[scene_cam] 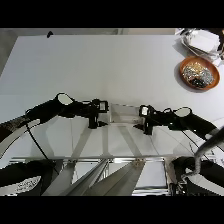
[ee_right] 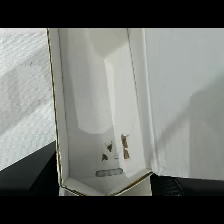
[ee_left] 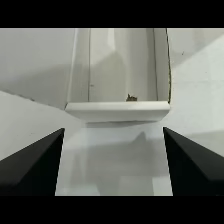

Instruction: Fold the box and place the chain.

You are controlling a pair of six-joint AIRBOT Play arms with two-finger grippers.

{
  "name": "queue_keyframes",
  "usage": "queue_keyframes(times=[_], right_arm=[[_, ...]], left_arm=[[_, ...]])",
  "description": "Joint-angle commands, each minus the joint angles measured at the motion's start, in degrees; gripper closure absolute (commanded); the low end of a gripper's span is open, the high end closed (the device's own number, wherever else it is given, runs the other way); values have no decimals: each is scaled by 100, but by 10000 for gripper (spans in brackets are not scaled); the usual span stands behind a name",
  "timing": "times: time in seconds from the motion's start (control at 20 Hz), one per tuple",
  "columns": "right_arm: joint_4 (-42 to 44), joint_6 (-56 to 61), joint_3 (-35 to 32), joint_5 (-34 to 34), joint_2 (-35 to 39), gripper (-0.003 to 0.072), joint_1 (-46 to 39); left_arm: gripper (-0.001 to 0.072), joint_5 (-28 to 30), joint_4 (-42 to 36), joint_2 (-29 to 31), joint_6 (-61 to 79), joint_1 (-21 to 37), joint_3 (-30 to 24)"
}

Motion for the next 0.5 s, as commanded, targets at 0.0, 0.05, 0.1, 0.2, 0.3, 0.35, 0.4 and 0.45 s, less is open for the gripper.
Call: queue_keyframes(times=[0.0,0.05,0.1,0.2,0.3,0.35,0.4,0.45], right_arm=[[0,2,2,0,4,287,0],[0,2,2,0,4,287,0],[0,2,2,0,4,287,0],[0,2,2,-2,4,287,0],[0,2,2,0,4,287,0],[0,2,2,0,4,287,0],[0,2,2,0,4,287,0],[0,2,2,-2,4,287,0]], left_arm=[[9,52,-70,-33,20,-133,-4],[9,59,-72,-48,20,-186,-4],[10,90,-79,-79,20,-232,-4],[10,136,-177,-149,20,-249,-4],[11,140,-273,-175,17,-275,-4],[11,162,-374,-175,17,-308,-4],[11,188,-452,-177,24,-339,-4],[13,203,-481,-190,24,-367,-4]])
